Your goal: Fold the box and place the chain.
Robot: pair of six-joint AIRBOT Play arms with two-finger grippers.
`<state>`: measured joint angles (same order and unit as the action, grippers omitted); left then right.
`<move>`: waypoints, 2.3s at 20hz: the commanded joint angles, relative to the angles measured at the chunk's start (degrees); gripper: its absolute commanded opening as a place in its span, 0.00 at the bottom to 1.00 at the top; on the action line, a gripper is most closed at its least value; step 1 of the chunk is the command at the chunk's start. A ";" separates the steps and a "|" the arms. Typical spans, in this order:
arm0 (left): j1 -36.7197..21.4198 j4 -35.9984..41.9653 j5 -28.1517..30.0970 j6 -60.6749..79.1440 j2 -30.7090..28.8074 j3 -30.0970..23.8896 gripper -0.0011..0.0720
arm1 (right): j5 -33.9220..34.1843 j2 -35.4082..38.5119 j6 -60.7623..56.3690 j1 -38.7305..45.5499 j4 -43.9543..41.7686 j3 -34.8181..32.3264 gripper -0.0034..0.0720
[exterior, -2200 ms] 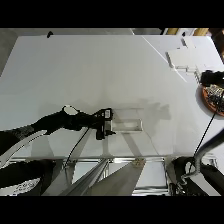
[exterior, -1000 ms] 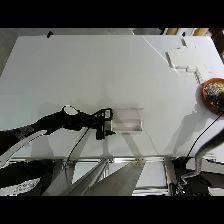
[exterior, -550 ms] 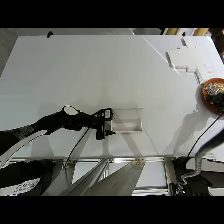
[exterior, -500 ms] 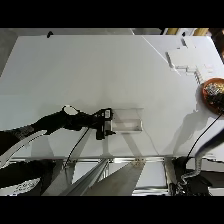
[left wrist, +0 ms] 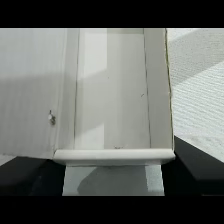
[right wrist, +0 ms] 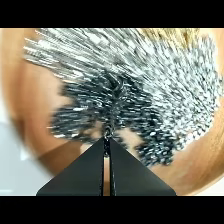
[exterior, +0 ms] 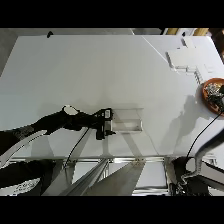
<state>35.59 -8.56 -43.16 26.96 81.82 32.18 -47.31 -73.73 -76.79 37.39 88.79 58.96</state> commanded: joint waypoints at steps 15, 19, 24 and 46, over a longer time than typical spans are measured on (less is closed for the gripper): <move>-0.02 -0.02 0.02 0.02 0.04 -0.02 0.30 | -27.39 38.34 3.98 -35.91 -19.30 0.00 0.06; -0.02 -0.02 0.02 0.02 0.04 -0.02 0.30 | -29.75 40.02 3.76 -46.86 -20.57 -0.04 0.06; -0.02 -0.02 0.02 0.02 0.04 -0.02 0.30 | -25.49 39.82 1.57 -59.69 -23.10 -0.11 0.06; -0.02 -0.02 0.02 0.02 0.04 -0.02 0.30 | -6.25 15.23 -4.15 -82.79 -16.39 -12.46 0.17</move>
<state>35.59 -8.58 -43.13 26.96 81.82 32.18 -53.23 -56.51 -80.16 -45.23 71.22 46.89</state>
